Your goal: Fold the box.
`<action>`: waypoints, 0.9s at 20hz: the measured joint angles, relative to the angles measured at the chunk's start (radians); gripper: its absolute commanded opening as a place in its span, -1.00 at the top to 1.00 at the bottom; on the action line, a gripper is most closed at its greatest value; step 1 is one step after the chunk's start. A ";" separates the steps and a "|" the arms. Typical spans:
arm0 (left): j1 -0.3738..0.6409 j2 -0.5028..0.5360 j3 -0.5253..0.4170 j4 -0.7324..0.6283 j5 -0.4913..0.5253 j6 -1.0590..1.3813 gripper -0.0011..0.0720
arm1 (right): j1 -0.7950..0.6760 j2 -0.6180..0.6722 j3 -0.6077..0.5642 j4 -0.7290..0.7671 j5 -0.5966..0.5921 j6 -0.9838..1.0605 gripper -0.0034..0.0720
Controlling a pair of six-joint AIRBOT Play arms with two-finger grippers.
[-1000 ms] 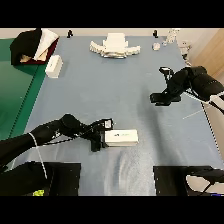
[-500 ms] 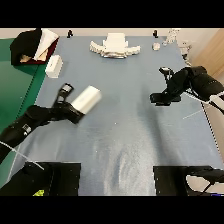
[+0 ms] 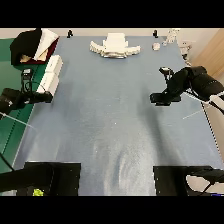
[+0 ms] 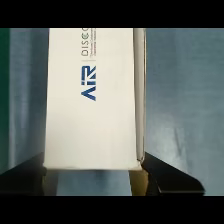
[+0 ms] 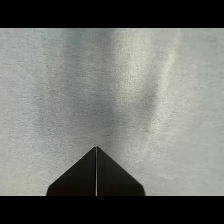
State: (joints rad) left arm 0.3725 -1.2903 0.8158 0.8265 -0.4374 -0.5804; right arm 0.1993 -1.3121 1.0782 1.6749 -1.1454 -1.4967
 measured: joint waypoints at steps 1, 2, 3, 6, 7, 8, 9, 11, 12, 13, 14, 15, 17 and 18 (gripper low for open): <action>0.006 -0.051 0.048 0.001 -0.012 -0.001 -0.30 | 0.000 0.000 0.000 0.000 0.000 0.000 0.90; 0.012 -0.104 0.102 0.002 -0.019 -0.005 -0.30 | 0.000 0.000 0.000 0.000 0.000 0.000 0.90; 0.016 -0.156 0.154 0.003 -0.031 -0.008 -0.30 | 0.000 0.000 0.000 0.000 0.000 0.000 0.90; 0.021 -0.299 0.312 0.003 -0.071 -0.016 -0.30 | 0.000 0.000 0.000 0.000 0.000 0.000 0.90; 0.023 -0.345 0.365 0.004 -0.088 -0.024 -0.30 | 0.000 0.000 0.000 0.000 0.000 0.000 0.90; 0.023 -0.394 0.425 0.005 -0.105 -0.035 -0.30 | 0.000 0.000 0.000 0.000 0.000 0.000 0.90; 0.022 -0.436 0.479 0.004 -0.115 -0.047 -0.30 | 0.000 0.000 0.000 0.000 0.000 0.000 0.90; 0.015 -0.519 0.591 0.007 -0.136 -0.075 -0.30 | 0.000 0.000 0.000 0.000 0.000 0.000 0.90; 0.012 -0.552 0.638 0.008 -0.142 -0.088 -0.30 | 0.000 0.000 0.000 0.000 0.000 0.000 0.90; 0.008 -0.581 0.679 0.010 -0.153 -0.097 -0.30 | 0.000 0.000 0.000 0.000 0.000 0.000 0.90; 0.006 -0.605 0.714 0.013 -0.160 -0.103 -0.30 | 0.000 0.000 0.000 0.000 0.000 0.000 0.90; 0.002 -0.623 0.739 0.015 -0.166 -0.105 -0.30 | 0.000 0.000 0.000 0.000 0.000 0.000 0.90; -0.006 -0.644 0.770 0.017 -0.172 -0.100 -0.30 | 0.000 0.000 0.000 0.000 0.000 0.000 0.90; -0.008 -0.650 0.779 0.014 -0.174 -0.098 -0.30 | 0.000 0.000 0.000 0.000 0.000 0.000 0.90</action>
State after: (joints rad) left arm 0.3641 -1.9400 1.5948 0.8410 -0.6109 -0.6781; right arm 0.1993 -1.3121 1.0782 1.6752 -1.1454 -1.4967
